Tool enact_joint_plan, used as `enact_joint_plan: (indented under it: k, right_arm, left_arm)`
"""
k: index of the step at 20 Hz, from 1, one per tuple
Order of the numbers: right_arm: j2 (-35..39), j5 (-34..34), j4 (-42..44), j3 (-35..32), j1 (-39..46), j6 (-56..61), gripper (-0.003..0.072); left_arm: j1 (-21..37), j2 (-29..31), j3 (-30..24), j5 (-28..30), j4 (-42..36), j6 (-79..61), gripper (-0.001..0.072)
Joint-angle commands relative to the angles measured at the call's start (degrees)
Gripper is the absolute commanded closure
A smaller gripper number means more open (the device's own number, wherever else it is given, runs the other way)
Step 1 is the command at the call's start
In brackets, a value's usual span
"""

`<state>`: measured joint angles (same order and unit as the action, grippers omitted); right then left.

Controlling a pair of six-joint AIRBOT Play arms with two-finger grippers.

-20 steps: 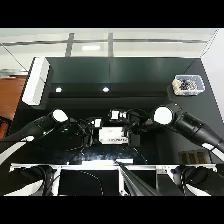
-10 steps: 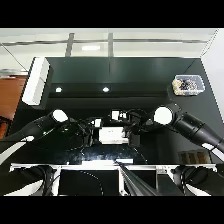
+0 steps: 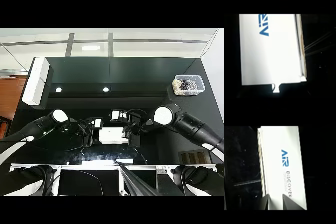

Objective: Fold the box and place the chain.

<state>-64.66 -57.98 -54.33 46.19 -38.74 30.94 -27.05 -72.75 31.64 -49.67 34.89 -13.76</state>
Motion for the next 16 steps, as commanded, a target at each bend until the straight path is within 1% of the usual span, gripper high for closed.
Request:
enact_joint_plan:
  k: [1, 6, 8, 11, 14, 15, 16]
  right_arm:
    - [-0.4, -0.3, 0.1, -0.7, -0.1, 0.4, 0.0478]
    - [-1.3, 0.4, 0.3, -0.8, -1.4, 0.4, 0.0479]
    - [-0.9, 0.1, 0.1, -0.7, -1.0, 3.1, 0.0479]
    - [2.0, -2.1, 0.1, -0.7, 1.7, 10.9, 0.0479]
    - [6.1, -7.6, 0.1, -0.8, 7.4, 23.6, 0.0500]
    - [6.4, -10.6, 0.1, -0.8, 9.5, 27.8, 0.0533]
    - [6.4, -12.7, 0.6, -1.4, 11.4, 31.4, 0.0670]
  left_arm:
    - [0.0, 0.0, 0.0, 0.0, 0.0, 0.1, 0.0307]
    - [0.0, 0.0, 0.0, 0.0, 0.0, 0.1, 0.0307]
    - [0.0, 0.0, 0.0, 0.0, 0.0, 0.1, 0.0308]
    - [0.0, 0.0, 0.0, 0.0, 0.0, 0.1, 0.0307]
    - [0.0, 0.0, 0.0, 0.0, 0.0, 0.1, 0.0307]
    - [0.0, 0.0, 0.0, 0.0, 0.0, 0.1, 0.0307]
    - [0.0, 0.0, 0.0, 0.0, 0.0, 0.1, 0.0307]
